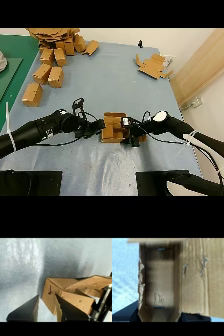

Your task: Fold the box.

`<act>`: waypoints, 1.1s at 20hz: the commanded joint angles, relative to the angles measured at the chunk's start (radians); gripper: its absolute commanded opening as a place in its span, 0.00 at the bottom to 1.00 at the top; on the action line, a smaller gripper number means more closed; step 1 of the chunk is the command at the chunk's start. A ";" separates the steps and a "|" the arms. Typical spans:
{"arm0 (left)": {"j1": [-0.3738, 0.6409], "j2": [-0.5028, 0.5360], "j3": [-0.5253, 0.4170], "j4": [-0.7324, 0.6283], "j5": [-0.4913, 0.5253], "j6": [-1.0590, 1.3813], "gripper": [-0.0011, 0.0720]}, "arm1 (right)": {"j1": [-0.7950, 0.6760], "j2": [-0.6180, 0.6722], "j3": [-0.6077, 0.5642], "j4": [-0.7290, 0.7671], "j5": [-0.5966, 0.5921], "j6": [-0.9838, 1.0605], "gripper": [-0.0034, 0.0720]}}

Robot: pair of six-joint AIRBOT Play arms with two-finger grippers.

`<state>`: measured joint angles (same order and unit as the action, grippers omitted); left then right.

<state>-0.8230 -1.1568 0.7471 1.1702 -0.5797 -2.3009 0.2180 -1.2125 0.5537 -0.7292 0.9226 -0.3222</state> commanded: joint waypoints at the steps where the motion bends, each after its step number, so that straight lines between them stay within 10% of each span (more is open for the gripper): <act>1: 0.000 -0.001 0.001 -0.032 -0.003 0.080 0.46 | 0.000 0.000 0.000 0.000 0.000 0.000 0.70; 22: 0.005 0.016 -0.002 -0.188 -0.047 0.151 0.45 | 0.000 0.000 0.000 0.000 0.000 0.000 0.70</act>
